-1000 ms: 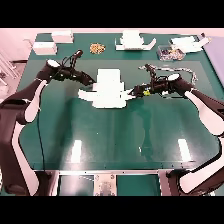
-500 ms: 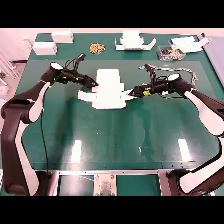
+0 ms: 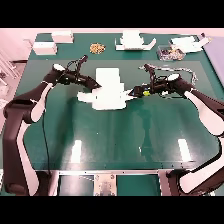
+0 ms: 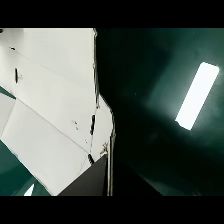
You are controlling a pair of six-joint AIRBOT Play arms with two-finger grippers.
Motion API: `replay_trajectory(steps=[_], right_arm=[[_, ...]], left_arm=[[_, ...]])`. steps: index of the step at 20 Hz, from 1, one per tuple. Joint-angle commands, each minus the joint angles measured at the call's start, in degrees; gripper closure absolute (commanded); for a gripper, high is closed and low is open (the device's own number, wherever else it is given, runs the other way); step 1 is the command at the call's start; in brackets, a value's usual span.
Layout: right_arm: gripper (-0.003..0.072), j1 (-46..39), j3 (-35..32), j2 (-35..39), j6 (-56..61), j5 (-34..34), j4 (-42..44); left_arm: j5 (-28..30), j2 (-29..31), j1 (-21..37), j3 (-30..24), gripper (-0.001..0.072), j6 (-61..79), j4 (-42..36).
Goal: Fold the box and place the chain.
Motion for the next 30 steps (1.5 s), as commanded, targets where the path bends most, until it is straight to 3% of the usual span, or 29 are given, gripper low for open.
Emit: replay_trajectory(steps=[1,4,9,10,13,14,15,18,23,24,25,26,30], right_arm=[[0.0681,0.02,-0.02,-0.02,0.02,0.00,-0.02],[0.0681,0.02,-0.02,-0.02,0.02,0.00,-0.04],[0.0681,0.02,-0.04,-0.02,0.02,0.02,-0.85],[0.0681,0.02,-0.02,-0.02,0.02,0.00,-1.36],[0.0681,0.02,-0.17,-0.02,0.02,0.02,-1.53],[0.0681,0.00,-0.31,-0.02,0.02,0.00,-1.53],[0.0681,0.00,-0.39,-0.02,0.02,0.02,-1.55],[0.0680,-0.11,-0.46,-0.02,0.02,0.00,-1.51],[0.0677,-1.05,-0.44,0.00,-0.37,-0.07,-1.03],[0.0605,-1.33,-0.44,0.00,-1.20,-0.02,0.33],[0.0473,-1.73,-0.44,0.02,-1.55,0.02,2.82],[0.0432,-2.36,-0.42,0.09,-2.78,0.17,5.51],[0.0434,-5.92,-0.42,0.83,-8.44,1.55,16.26]], left_arm=[[-0.79,-0.85,0.00,0.04,0.0320,0.28,-0.28],[-0.57,-1.16,0.00,0.04,0.0433,1.20,-0.83],[-0.81,-1.38,0.00,0.04,0.0434,3.72,-2.97],[-0.83,-1.38,0.00,0.04,0.0481,3.72,-3.21],[-0.87,-1.38,0.00,0.04,0.0484,4.15,-3.30],[-0.85,-1.38,0.00,0.04,0.0565,4.22,-3.37],[-1.09,-1.38,0.00,0.04,0.0573,5.05,-3.41],[-2.80,-1.38,0.00,0.04,0.0689,10.40,-4.59],[-10.86,-1.38,0.00,0.02,0.0694,24.26,-5.51],[-11.02,-1.38,0.00,0.02,0.0694,27.26,-6.45],[-11.17,-1.38,0.00,0.02,0.0694,30.01,-7.02],[-11.04,-1.38,0.00,-0.17,0.0695,32.26,-7.06],[-10.80,-1.33,0.00,-2.71,0.0695,39.67,-7.82]])
